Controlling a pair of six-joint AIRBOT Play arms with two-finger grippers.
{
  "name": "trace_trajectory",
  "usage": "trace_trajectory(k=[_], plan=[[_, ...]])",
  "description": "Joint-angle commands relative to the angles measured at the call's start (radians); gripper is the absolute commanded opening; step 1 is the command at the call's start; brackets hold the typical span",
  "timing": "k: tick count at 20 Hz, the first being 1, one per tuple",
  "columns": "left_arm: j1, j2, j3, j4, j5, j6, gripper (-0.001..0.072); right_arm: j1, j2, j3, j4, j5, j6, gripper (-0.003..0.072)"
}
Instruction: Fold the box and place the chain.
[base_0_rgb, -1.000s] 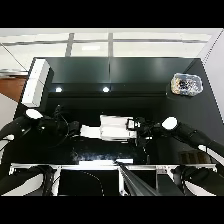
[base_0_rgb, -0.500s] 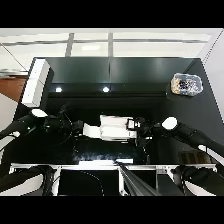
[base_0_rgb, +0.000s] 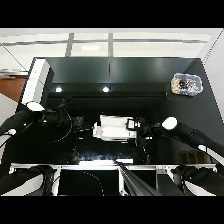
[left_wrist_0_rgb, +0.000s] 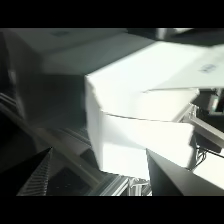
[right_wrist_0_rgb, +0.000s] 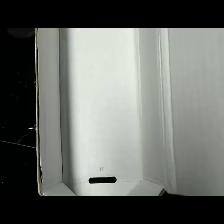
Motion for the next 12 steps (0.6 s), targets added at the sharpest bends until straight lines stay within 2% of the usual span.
trace_trajectory(k=[1, 4, 9, 10, 11, 12], plan=[[-0.045, 0.02, 0.007, 0.006, 0.015, 0.006, 0.0672, 0.001, 0.0, 0.0, 0.0, 0.0, 0.001, 0.0473], [-0.119, 0.02, 0.007, 0.001, 0.093, 0.004, 0.0667, 0.001, 0.0, 0.0, 0.0, 0.0, 0.0, 0.0473], [-0.127, 0.02, 0.016, 0.002, 0.087, 0.002, 0.0663, 0.001, 0.0, 0.0, 0.0, 0.0, 0.0, 0.0473], [-0.12, 0.02, 0.016, 0.001, 0.081, 0.002, 0.063, 0.001, 0.0, 0.0, 0.0, 0.0, 0.0, 0.0473], [-0.116, 0.02, 0.016, 0.001, 0.073, 0.003, 0.0553, 0.001, 0.0, 0.0, 0.001, 0.0, 0.0, 0.0474], [-0.115, 0.02, 0.016, 0.001, 0.065, 0.003, 0.0549, 0.001, 0.0, 0.0, 0.0, 0.0, 0.001, 0.0474]])
